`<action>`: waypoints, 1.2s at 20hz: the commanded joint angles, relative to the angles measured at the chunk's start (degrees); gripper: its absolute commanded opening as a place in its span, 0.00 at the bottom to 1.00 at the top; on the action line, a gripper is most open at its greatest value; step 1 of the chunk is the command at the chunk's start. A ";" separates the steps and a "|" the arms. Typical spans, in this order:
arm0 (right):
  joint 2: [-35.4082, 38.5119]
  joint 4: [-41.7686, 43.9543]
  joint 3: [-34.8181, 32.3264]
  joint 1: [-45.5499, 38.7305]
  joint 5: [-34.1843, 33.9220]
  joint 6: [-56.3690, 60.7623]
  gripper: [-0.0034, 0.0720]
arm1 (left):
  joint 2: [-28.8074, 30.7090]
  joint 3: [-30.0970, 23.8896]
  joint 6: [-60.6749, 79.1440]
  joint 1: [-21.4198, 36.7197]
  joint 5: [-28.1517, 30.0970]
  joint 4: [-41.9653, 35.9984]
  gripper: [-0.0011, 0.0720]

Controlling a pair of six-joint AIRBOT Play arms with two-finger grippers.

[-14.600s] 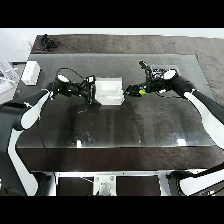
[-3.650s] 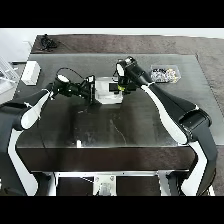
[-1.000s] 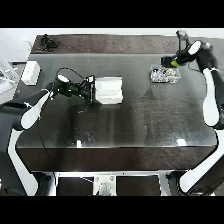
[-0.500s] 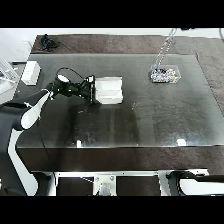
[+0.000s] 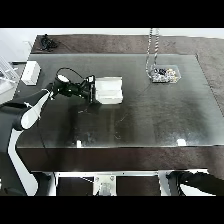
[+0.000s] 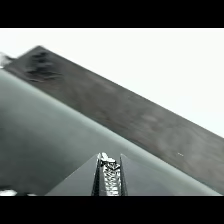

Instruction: Fold the box and place the chain.

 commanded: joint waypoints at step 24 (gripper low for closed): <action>-15.08 16.13 -19.47 7.78 -4.52 -1.11 0.05 | -0.02 0.00 0.02 -0.02 0.02 0.02 0.74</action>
